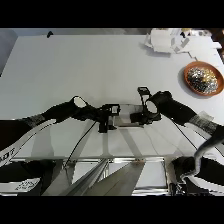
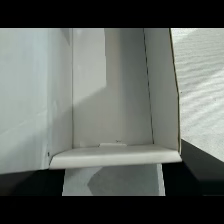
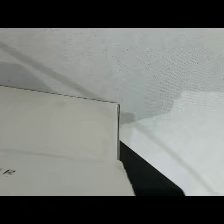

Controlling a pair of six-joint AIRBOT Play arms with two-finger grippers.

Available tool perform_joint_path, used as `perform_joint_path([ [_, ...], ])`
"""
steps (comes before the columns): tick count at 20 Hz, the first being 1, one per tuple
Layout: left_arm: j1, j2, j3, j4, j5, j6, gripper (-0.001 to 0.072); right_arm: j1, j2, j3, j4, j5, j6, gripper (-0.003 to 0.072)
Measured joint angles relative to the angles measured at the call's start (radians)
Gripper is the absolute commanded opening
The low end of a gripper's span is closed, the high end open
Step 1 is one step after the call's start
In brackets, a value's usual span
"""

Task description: Fold the box and place the chain.

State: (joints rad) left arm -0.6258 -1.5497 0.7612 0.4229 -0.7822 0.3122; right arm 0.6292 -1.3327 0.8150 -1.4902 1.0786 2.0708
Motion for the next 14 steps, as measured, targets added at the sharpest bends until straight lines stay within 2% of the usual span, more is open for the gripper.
perform_joint_path([
  [3, 0.000, 0.000, 0.000, 0.000, 0.000, 0.000, 0.0144, 0.000, -0.018, 0.002, 0.000, 0.023, 0.002, 0.0037],
  [4, 0.000, 0.000, 0.000, 0.000, 0.000, 0.000, 0.0144, 0.000, -0.021, 0.002, -0.002, 0.024, -0.002, 0.0149],
  [5, 0.000, 0.000, 0.000, 0.000, 0.000, 0.000, 0.0144, 0.001, -0.028, 0.001, -0.005, 0.019, -0.007, 0.0188],
  [9, 0.000, 0.000, 0.000, 0.000, -0.002, 0.001, 0.0144, 0.001, -0.033, 0.001, -0.005, 0.023, -0.003, 0.0174],
  [11, 0.000, 0.000, 0.000, 0.000, -0.002, 0.001, 0.0144, 0.001, -0.043, 0.002, -0.006, 0.023, 0.002, 0.0123],
  [12, 0.000, 0.000, 0.000, 0.000, -0.002, 0.000, 0.0144, 0.001, -0.047, 0.002, -0.005, 0.023, 0.004, 0.0047],
  [14, 0.000, 0.000, 0.000, -0.001, -0.002, 0.000, 0.0144, 0.000, -0.052, 0.002, -0.002, 0.024, 0.017, 0.0015],
])
